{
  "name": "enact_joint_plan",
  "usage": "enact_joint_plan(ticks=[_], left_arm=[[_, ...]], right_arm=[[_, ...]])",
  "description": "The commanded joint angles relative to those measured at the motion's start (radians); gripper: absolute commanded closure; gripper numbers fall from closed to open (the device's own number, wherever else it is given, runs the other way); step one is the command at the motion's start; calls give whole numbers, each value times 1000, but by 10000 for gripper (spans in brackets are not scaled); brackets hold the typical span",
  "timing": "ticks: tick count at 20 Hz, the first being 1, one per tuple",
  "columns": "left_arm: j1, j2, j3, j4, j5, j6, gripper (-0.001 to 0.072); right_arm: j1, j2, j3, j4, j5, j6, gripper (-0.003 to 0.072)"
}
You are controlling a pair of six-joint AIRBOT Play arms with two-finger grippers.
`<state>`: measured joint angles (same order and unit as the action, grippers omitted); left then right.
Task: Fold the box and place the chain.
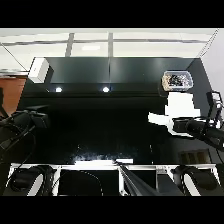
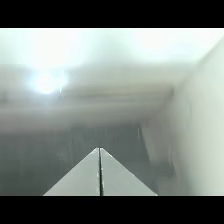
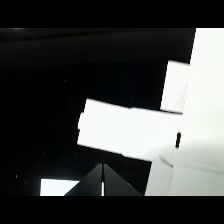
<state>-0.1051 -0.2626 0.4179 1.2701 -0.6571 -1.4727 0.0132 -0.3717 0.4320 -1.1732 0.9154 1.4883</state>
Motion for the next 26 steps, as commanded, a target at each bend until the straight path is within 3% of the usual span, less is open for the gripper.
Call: enact_joint_plan(ticks=[1,2,3,4,6,8,10,13,15,20,24,26], left_arm=[[0,-1,-2,-19,202,0,680],[0,-7,-3,-50,224,0,520],[-3,-20,-4,-84,230,0,37],[-7,-42,-4,-115,218,-1,-3],[-27,-87,-2,-135,121,0,-2],[-51,-136,1,-134,22,2,-2],[-70,-177,1,-124,-32,11,1],[-75,-204,1,-122,-24,11,1],[-75,-203,1,-122,-25,11,4],[-76,-204,1,-139,-24,3,13],[-76,-204,1,-139,-24,3,20],[-76,-204,1,-138,-24,3,21]], right_arm=[[1,1,0,61,-145,1,323],[1,0,0,64,-171,0,-34],[0,-2,0,48,-209,1,-34],[-3,-10,1,9,-251,31,-34],[-69,-76,47,-221,-279,275,-34],[-217,-231,174,-409,-182,362,-34],[-377,-417,320,-475,-82,293,-34],[-620,-681,529,-471,145,265,-34],[-773,-809,621,-359,243,205,-34],[-1045,-1040,713,121,351,-165,-34],[-1058,-1202,737,238,569,-488,-34],[-1037,-1248,737,234,589,-525,-34]])
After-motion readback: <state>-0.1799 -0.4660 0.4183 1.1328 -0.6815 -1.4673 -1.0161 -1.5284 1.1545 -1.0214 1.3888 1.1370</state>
